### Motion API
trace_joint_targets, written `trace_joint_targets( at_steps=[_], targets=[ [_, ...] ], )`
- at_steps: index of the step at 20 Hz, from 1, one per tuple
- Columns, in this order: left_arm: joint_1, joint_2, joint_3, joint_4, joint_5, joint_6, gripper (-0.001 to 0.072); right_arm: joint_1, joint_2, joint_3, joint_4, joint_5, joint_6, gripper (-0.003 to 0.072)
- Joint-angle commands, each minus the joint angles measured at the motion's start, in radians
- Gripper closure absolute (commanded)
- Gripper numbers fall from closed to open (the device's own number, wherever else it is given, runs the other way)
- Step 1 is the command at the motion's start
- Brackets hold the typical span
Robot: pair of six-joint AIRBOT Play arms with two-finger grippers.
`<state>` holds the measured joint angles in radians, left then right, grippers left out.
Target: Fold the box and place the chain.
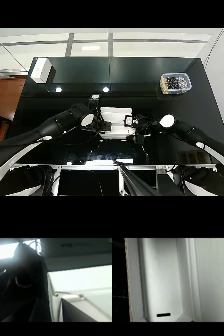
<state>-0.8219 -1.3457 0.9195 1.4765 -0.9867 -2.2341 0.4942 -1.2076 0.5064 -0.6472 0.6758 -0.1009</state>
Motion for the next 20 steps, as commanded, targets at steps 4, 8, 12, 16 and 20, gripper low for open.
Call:
trace_joint_targets(
  at_steps=[4, 8, 12, 16, 20],
  targets=[
    [-0.015, -0.073, 0.055, 0.014, -0.061, -0.061, 0.0432, 0.0, 0.0, 0.0, 0.0, 0.001, 0.0, 0.0209],
    [-0.015, -0.079, 0.055, 0.013, -0.061, -0.08, 0.0436, 0.0, 0.0, 0.0, 0.0, 0.0, 0.0, 0.0209],
    [-0.015, -0.095, 0.056, 0.01, -0.061, -0.082, 0.0436, 0.0, 0.0, 0.0, 0.0, 0.0, 0.0, 0.0209],
    [-0.015, -0.098, 0.061, 0.01, -0.039, -0.083, 0.0438, 0.0, 0.0, 0.0, 0.0, 0.0, 0.0, 0.0209],
    [-0.015, -0.1, 0.067, 0.011, -0.039, -0.084, 0.0487, 0.0, 0.0, 0.0, 0.0, 0.0, 0.0, 0.0209]
  ],
)
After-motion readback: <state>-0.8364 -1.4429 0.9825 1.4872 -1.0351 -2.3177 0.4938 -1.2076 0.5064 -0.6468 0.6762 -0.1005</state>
